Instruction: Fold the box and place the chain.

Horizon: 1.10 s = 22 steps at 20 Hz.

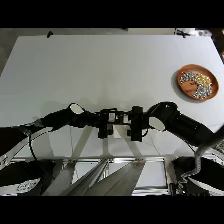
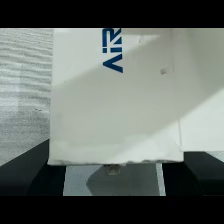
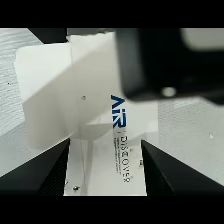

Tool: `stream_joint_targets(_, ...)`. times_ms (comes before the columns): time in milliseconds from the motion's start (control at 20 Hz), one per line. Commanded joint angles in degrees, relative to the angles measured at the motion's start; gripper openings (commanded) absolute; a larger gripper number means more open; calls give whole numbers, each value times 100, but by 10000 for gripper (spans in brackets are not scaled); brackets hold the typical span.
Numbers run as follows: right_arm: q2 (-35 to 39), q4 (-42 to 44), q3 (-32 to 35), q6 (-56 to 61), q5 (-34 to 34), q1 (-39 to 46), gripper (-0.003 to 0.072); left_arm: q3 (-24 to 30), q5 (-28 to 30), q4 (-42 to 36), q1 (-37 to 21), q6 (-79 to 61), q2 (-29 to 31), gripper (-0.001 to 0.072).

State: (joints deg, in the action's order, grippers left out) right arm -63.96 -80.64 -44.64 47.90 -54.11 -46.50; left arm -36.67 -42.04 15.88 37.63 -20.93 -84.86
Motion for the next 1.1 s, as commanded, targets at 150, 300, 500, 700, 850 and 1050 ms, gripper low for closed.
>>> stream_joint_targets(150,291,-42,219,-101,-411,-177,458,0,0,2,-2,-2,4,346)
stream_joint_targets(300,570,-59,509,-122,-321,-175,439,-2,-11,2,-2,0,4,346)
stream_joint_targets(500,586,-197,577,186,208,-175,438,0,-17,2,-2,-2,4,346)
stream_joint_targets(700,586,-476,577,219,426,-175,438,0,-17,2,-2,-2,4,346)
stream_joint_targets(850,586,-767,577,485,424,-164,438,0,-15,2,-2,-2,4,346)
stream_joint_targets(1050,586,-763,577,481,396,-164,395,0,-17,2,-2,-2,4,346)
